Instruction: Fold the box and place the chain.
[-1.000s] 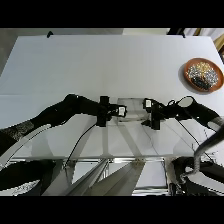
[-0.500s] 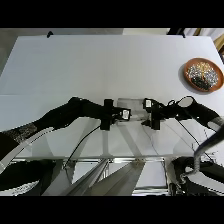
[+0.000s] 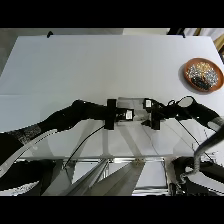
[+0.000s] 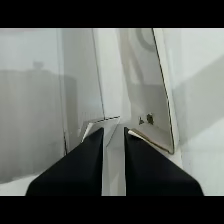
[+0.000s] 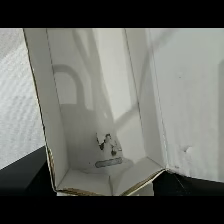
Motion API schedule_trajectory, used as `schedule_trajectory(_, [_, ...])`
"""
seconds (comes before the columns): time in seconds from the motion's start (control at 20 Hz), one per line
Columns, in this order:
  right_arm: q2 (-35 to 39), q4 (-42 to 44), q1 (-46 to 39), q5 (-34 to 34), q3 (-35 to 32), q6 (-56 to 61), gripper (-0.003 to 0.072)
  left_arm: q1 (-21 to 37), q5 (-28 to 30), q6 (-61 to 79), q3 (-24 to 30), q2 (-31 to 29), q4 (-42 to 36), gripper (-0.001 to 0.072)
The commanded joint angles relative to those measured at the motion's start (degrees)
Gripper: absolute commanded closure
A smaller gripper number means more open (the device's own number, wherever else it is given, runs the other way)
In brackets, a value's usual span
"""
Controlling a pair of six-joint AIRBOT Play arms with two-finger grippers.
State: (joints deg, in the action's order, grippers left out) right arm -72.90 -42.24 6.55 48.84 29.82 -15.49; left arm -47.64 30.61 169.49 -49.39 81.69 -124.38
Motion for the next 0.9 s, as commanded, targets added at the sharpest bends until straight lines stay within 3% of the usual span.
schedule_trajectory(0.0, [0.04, 0.02, 0.00, 0.00, 0.04, 0.04, 0.0394, -1.05, -0.66, -0.02, -0.04, 0.61, -1.03, 0.0572])
schedule_trajectory(0.1, [0.04, 0.02, 0.00, 0.00, 0.04, 0.04, 0.0394, -1.38, -0.70, -0.04, -0.04, 0.61, -1.22, 0.0531])
schedule_trajectory(0.25, [0.04, 0.02, 0.00, 0.00, 0.04, 0.04, 0.0394, -1.68, -0.96, -0.02, -0.04, 0.68, -1.20, 0.0363])
schedule_trajectory(0.5, [0.04, 0.02, 0.00, 0.00, 0.04, 0.04, 0.0394, -1.70, -0.68, -0.26, -0.04, 0.57, -1.16, 0.0353])
schedule_trajectory(0.55, [0.04, 0.02, 0.00, 0.00, 0.04, 0.04, 0.0394, -1.68, -0.28, -0.90, -0.04, 0.24, -1.14, 0.0378])
schedule_trajectory(0.7, [0.04, 0.02, 0.00, 0.00, 0.04, 0.04, 0.0394, -0.66, 3.74, -11.50, -0.04, -3.45, 0.02, 0.0704])
schedule_trajectory(0.85, [0.04, 0.02, 0.00, 0.00, 0.04, 0.04, 0.0394, 2.01, 12.37, -27.41, -0.04, -9.18, 5.81, 0.0706])
